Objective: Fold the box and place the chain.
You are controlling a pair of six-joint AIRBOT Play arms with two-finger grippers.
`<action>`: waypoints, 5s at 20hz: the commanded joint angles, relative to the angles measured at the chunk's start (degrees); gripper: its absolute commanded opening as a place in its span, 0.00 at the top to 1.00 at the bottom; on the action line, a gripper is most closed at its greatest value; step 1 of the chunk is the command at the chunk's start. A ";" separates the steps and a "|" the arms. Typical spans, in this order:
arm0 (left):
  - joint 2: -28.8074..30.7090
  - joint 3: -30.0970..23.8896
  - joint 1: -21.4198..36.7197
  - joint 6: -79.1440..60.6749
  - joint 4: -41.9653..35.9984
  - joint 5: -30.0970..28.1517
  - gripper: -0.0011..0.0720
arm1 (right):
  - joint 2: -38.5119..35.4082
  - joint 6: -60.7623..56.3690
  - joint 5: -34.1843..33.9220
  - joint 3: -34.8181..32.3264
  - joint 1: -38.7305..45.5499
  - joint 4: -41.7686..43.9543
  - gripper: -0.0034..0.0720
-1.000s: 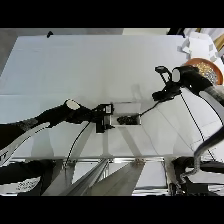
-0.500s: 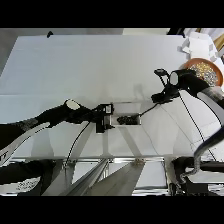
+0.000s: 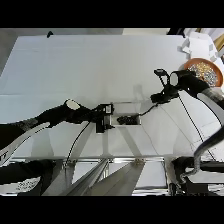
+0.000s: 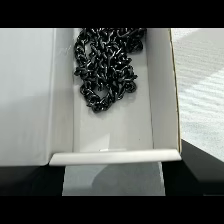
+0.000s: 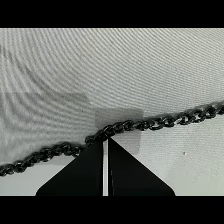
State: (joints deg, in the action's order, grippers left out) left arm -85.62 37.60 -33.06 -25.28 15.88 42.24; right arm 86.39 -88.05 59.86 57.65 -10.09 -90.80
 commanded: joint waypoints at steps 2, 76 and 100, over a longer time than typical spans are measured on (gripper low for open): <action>0.04 0.02 0.00 -0.02 0.00 -0.02 0.55 | -4.55 0.92 1.60 0.02 0.02 -0.28 0.93; 0.04 0.02 0.00 0.00 0.00 -0.02 0.55 | -9.20 2.80 -19.10 -11.58 1.46 4.92 0.51; 0.04 0.02 0.00 0.00 0.00 -0.02 0.55 | -36.33 8.74 -0.46 -11.65 -1.29 9.64 0.94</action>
State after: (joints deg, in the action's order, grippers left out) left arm -85.62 37.60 -33.06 -25.28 15.86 42.24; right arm 57.17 -82.32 54.13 46.00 -11.33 -84.86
